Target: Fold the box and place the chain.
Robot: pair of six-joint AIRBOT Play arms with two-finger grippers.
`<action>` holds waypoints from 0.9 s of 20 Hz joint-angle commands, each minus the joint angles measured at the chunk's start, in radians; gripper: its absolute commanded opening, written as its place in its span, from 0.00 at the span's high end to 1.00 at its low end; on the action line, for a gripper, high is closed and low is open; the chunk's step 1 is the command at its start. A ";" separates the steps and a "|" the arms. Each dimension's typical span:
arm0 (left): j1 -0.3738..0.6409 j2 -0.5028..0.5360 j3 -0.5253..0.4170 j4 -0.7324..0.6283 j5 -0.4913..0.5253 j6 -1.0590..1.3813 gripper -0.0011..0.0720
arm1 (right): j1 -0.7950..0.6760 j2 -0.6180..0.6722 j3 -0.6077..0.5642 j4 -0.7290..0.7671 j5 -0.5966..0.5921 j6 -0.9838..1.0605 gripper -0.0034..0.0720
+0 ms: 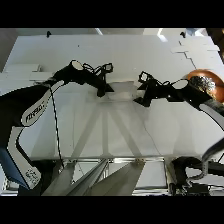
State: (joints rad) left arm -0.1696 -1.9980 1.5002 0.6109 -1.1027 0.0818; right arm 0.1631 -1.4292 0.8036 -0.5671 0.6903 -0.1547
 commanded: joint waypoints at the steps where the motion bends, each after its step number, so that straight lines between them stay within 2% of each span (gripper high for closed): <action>1: 0.000 0.000 0.000 0.000 0.000 0.000 0.97 | 0.001 0.003 0.000 -0.014 -0.002 0.089 0.03; 6: 0.000 0.000 0.000 0.000 0.000 0.000 0.97 | 0.001 0.003 0.000 -0.053 0.001 0.124 0.03; 13: 0.000 0.000 0.000 0.000 0.000 0.000 0.97 | 0.000 -0.010 0.008 0.067 -0.001 -0.084 0.03; 18: 0.000 0.000 0.000 0.000 0.000 0.000 0.97 | -0.052 -0.092 0.098 0.048 0.132 -0.083 0.03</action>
State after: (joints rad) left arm -0.1696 -1.9980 1.5002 0.6106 -1.1034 0.0807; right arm 0.1349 -1.4837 0.8593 -0.5148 0.7464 -0.2180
